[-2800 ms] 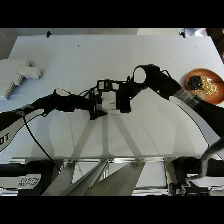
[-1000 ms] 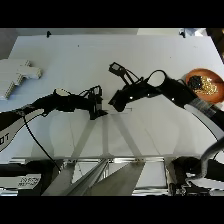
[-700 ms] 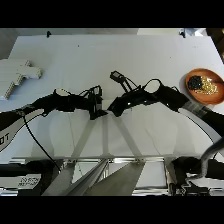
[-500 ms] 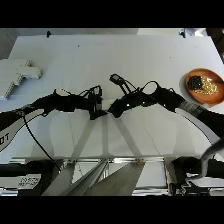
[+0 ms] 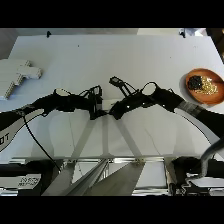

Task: Fold the box and place the chain.

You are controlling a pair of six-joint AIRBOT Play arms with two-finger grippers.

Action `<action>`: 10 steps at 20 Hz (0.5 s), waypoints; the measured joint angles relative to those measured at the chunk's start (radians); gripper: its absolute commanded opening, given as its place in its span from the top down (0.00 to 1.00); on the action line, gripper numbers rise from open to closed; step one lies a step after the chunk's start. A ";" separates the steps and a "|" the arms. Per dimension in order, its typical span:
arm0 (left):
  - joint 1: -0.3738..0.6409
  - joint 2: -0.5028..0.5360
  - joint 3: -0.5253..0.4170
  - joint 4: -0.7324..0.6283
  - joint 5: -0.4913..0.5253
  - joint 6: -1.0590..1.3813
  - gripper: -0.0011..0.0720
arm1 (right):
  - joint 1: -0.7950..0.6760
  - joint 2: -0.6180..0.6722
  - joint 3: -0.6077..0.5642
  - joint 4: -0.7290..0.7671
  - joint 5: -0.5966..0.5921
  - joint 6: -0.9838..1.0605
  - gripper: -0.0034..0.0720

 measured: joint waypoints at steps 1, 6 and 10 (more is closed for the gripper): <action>0.000 0.000 0.000 0.000 0.000 0.000 0.47 | 0.000 0.011 0.000 0.008 0.003 -0.005 0.94; 0.000 0.000 0.000 0.000 0.000 0.000 0.47 | 0.000 0.045 0.000 0.028 -0.036 -0.014 0.95; 0.000 0.000 0.000 0.000 0.001 0.001 0.47 | 0.000 0.013 0.000 0.033 -0.092 -0.015 0.95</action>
